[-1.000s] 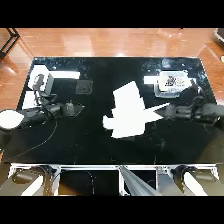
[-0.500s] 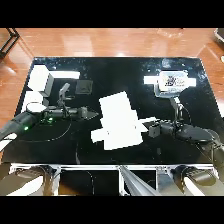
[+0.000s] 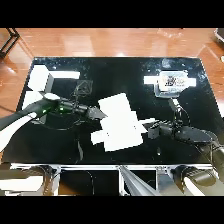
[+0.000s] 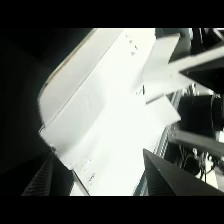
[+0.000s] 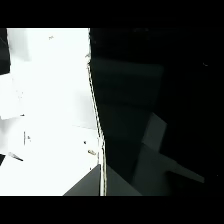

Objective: Fold the box and place the chain.

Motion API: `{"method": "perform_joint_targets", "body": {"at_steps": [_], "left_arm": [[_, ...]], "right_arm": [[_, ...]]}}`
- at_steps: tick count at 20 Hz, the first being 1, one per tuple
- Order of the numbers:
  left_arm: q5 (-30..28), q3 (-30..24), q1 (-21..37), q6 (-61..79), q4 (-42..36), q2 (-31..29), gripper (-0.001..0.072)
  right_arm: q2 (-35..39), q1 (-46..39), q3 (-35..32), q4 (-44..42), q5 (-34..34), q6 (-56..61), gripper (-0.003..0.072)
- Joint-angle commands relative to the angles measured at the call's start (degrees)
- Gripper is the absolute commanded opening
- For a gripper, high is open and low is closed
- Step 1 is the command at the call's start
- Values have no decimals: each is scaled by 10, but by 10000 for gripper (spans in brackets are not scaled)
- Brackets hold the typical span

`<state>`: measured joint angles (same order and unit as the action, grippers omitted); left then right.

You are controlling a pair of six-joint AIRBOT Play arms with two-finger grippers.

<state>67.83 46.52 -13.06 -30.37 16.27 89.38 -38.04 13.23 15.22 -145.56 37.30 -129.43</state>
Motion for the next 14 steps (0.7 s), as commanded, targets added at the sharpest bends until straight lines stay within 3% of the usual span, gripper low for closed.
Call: {"method": "perform_joint_targets", "body": {"at_steps": [1, 14], "left_arm": [[47, 55, -18, -15, 38, 58, 640], [25, 60, -59, -9, 84, 66, 634]], "right_arm": [[0, 1, 0, 1, 0, 0, 24], [0, 1, 0, 1, -9, 0, 24]]}}
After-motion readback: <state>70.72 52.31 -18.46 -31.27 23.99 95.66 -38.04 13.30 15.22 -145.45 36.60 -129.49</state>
